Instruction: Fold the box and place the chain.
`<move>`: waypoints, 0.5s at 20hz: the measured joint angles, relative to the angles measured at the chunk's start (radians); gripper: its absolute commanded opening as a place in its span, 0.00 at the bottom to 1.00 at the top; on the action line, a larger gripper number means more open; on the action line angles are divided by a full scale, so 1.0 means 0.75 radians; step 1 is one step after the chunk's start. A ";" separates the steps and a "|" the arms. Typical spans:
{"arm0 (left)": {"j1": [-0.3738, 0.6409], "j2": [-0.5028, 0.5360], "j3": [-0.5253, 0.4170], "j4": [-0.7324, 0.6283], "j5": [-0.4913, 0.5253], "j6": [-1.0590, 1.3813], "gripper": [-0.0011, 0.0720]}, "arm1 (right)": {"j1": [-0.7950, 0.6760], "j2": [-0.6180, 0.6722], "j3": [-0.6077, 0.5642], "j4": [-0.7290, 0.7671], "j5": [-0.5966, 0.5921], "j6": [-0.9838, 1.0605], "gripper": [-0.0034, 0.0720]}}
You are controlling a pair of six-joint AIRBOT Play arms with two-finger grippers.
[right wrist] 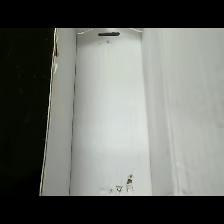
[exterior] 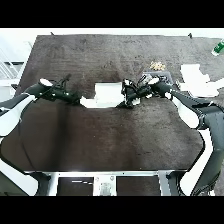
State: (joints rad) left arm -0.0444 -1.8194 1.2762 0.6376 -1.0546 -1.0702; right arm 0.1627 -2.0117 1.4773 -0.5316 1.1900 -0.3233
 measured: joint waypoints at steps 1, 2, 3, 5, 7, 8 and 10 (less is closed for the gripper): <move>-0.006 -0.007 0.032 -0.004 -0.017 0.001 0.29 | 0.000 0.000 0.000 0.000 0.000 0.000 0.81; -0.012 -0.013 0.058 -0.007 -0.033 0.003 0.29 | 0.000 0.000 0.000 0.000 0.000 0.000 0.81; -0.015 -0.017 0.082 -0.007 -0.051 0.006 0.29 | 0.000 0.000 0.000 0.000 0.000 0.000 0.81; -0.019 -0.020 0.113 -0.015 -0.081 0.024 0.29 | 0.000 0.000 0.000 0.000 0.000 0.000 0.81; -0.022 -0.019 0.130 -0.031 -0.099 0.052 0.33 | 0.000 0.000 0.001 0.000 0.000 0.000 0.81; -0.023 -0.019 0.136 -0.039 -0.106 0.066 0.61 | 0.000 0.000 0.000 0.000 0.000 0.000 0.81; -0.023 -0.017 0.143 -0.070 -0.119 0.087 0.67 | 0.000 0.000 0.000 -0.001 0.000 0.000 0.81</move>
State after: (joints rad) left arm -0.0620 -1.8320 1.3834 0.5850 -1.1439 -1.0046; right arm 0.1627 -2.0117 1.4773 -0.5320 1.1900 -0.3233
